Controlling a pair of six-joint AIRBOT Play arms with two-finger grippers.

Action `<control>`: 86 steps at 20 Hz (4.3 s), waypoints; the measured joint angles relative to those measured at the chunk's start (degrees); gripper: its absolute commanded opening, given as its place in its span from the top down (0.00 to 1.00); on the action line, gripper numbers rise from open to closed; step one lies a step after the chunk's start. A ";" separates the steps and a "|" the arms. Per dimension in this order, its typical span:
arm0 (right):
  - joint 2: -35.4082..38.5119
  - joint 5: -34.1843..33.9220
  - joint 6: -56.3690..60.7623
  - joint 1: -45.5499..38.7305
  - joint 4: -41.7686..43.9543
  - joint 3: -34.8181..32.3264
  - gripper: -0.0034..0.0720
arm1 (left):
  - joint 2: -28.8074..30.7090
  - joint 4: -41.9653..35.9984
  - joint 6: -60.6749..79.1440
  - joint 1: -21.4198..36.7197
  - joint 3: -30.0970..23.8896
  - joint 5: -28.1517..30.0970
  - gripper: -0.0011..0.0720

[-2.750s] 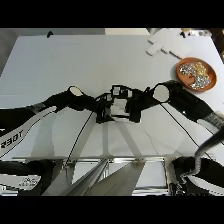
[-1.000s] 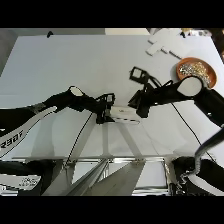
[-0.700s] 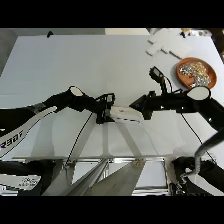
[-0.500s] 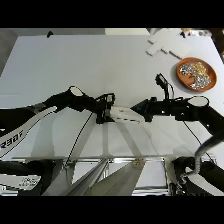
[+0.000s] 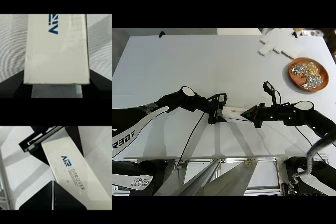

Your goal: Fold the box and place the chain.

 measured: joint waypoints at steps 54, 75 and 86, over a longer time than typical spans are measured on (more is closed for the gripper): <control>-6.58 -0.13 6.67 11.63 -39.98 22.03 0.67 | -0.02 -0.15 -0.15 0.00 0.00 0.17 0.85; -4.72 -3.74 10.99 11.63 -40.37 21.53 0.69 | -0.02 0.00 -0.02 0.04 0.00 0.00 0.85; -4.74 -5.51 11.32 13.44 -39.80 19.47 0.69 | -0.02 0.04 0.04 0.07 0.00 0.09 0.85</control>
